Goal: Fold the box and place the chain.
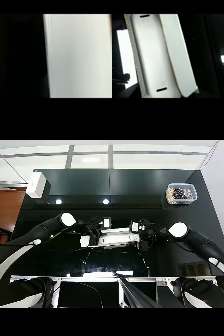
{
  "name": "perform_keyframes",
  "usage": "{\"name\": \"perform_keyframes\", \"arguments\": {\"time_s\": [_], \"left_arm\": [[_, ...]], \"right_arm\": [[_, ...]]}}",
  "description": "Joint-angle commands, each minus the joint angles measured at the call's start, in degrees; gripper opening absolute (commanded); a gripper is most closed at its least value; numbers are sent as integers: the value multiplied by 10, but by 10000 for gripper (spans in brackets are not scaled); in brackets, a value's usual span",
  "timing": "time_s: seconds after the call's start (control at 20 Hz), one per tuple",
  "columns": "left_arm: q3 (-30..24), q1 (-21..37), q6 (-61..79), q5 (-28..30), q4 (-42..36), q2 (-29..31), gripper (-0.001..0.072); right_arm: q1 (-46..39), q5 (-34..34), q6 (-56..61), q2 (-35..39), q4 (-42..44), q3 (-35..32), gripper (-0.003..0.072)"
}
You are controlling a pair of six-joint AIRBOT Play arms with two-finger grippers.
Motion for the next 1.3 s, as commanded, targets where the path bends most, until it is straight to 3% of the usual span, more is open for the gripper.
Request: {"name": "perform_keyframes", "arguments": {"time_s": [0.0,0.35,0.45,0.5,0.6,1.25], "left_arm": [[0,0,0,-8,0,0,28],[0,0,0,-11,-1,0,29],[0,0,0,-20,0,0,28],[0,0,0,-19,0,0,29],[0,0,0,-15,0,0,29],[0,0,0,-16,0,0,29]], "right_arm": [[-36,42,-112,-32,99,0,657],[-43,70,-135,-71,100,-2,657],[-37,70,-134,-71,59,-3,657],[-38,70,-133,-72,49,-6,613],[-37,70,-117,-78,50,-9,607],[5,20,-87,-90,39,-13,607]]}}
